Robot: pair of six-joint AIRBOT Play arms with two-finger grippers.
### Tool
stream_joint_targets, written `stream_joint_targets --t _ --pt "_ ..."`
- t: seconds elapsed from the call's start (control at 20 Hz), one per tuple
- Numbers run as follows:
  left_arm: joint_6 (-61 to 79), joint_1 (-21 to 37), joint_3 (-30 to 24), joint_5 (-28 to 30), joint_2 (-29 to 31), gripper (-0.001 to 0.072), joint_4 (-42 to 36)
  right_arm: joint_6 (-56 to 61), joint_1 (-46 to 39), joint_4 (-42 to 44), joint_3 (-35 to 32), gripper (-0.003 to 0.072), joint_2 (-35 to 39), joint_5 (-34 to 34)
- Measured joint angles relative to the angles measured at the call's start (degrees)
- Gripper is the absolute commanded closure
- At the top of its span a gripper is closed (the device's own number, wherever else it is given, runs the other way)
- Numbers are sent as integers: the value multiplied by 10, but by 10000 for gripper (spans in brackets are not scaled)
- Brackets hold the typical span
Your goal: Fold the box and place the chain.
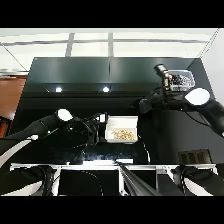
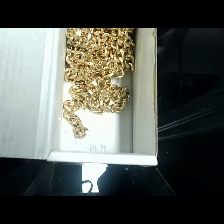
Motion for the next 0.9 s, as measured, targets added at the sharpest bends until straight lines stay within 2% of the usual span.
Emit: stream_joint_targets --t 0.2,0.4,0.9 --pt "0 0 0 3 0 327 0 -137 19 -35 26 92 -22 71" --pt "0 0 0 7 0 327 0 -196 26 -63 33 92 -11 149" --pt "0 0 0 9 0 327 1 -257 86 -89 -1 93 -7 172"
